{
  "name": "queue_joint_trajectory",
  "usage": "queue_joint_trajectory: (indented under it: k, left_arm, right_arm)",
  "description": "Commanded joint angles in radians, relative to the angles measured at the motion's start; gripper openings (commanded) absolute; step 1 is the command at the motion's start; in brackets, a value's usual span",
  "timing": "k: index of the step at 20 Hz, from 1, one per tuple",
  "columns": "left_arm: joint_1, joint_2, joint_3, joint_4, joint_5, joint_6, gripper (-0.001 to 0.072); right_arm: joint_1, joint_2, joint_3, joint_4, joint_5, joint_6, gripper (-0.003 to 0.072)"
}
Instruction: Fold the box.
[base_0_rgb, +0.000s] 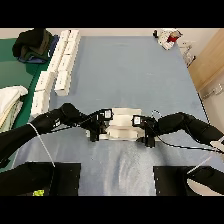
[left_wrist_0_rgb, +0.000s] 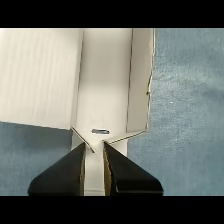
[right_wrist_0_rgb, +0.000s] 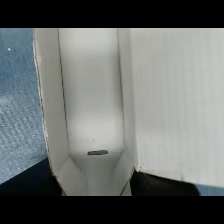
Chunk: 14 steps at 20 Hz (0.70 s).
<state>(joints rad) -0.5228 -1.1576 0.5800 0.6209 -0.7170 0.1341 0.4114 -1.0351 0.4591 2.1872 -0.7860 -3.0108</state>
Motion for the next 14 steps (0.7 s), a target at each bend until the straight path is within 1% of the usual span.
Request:
queue_joint_trajectory:
  k: [1, 3, 8, 12, 13, 14]
  left_arm:
    - [-0.023, -0.003, 0.000, -0.049, 0.008, 0.039, 0.0162]
    - [-0.039, -0.004, 0.000, -0.071, 0.014, 0.053, 0.0161]
    - [-0.039, -0.008, 0.000, -0.151, 0.035, 0.084, 0.0162]
    - [-0.039, -0.018, 0.000, -0.150, 0.034, 0.083, 0.0164]
    - [-0.039, -0.018, 0.000, -0.150, 0.034, 0.083, 0.0178]
    - [-0.039, -0.018, 0.000, -0.150, 0.034, 0.082, 0.0265]
  right_arm:
    - [0.000, 0.000, 0.001, 0.000, 0.000, 0.000, 0.0510]
    - [0.000, 0.000, 0.001, 0.000, 0.000, 0.000, 0.0510]
    - [0.000, 0.000, 0.001, 0.000, 0.000, 0.000, 0.0510]
    - [0.000, 0.000, 0.001, 0.000, 0.000, 0.000, 0.0510]
    - [0.000, 0.000, 0.001, 0.000, 0.000, 0.000, 0.0510]
    - [0.000, 0.000, 0.001, 0.000, 0.000, 0.000, 0.0510]
